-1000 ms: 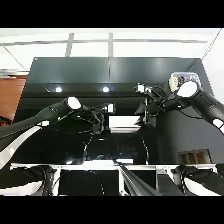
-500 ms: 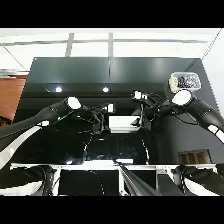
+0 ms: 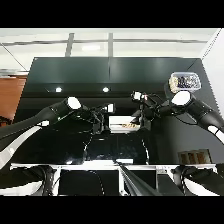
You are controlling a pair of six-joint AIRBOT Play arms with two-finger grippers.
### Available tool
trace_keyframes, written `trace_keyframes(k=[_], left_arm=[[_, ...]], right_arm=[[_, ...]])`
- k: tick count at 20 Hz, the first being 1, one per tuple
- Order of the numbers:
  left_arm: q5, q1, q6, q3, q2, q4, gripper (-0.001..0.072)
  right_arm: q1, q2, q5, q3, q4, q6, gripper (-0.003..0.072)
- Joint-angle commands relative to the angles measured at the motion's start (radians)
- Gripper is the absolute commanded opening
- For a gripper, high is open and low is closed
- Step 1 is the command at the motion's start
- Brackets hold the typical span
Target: Fold the box and place the chain.
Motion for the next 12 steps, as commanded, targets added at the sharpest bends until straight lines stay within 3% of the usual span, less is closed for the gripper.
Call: trace_keyframes(k=[1, 10, 12], left_arm=[[0.0, 0.0, 0.0, 0.001, 0.0, 0.0, 0.0278], [0.0, 0.0, 0.0, 0.001, 0.0, 0.0, 0.0278], [0.0, 0.0, 0.0, 0.001, 0.0, 0.0, 0.0278]], right_arm=[[0.001, 0.0, 0.02, 0.0, -0.002, 0.003, 0.0288], [0.001, 0.0, 0.057, -0.001, -0.029, 0.003, 0.0292], [0.001, 0.0, 0.056, -0.001, -0.028, 0.003, 0.033]])
